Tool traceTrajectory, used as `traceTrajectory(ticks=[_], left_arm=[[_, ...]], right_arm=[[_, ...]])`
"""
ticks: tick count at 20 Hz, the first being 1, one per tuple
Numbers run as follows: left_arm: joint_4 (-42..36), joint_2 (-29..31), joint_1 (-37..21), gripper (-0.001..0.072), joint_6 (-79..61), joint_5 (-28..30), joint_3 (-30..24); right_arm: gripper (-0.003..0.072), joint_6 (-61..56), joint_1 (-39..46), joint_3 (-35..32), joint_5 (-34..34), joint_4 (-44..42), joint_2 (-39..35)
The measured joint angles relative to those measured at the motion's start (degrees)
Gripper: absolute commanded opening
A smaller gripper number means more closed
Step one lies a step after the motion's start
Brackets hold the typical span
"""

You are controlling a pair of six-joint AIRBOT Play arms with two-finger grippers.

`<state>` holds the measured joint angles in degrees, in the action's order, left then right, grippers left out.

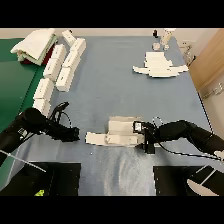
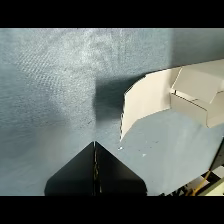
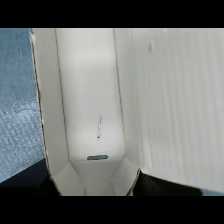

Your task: Fold the box.

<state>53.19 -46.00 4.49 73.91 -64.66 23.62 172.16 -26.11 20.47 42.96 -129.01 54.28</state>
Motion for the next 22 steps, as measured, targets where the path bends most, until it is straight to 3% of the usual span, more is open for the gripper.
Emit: traceTrajectory(ticks=[4, 9, 22], left_arm=[[-7.1, -4.8, 1.1, 0.0013, -4.6, 3.7, -1.9], [-14.0, -8.7, 6.5, 0.0013, -7.6, 7.8, -2.4], [-25.3, -9.7, 18.1, 0.0023, -9.8, 11.0, 1.7]], right_arm=[[0.0561, 0.0, 0.0, 0.0, 0.0, 0.0, 0.0], [0.0561, 0.0, 0.0, 0.0, 0.0, 0.0, 0.0], [0.0561, 0.0, 0.0, 0.0, 0.0, 0.0, 0.0]])
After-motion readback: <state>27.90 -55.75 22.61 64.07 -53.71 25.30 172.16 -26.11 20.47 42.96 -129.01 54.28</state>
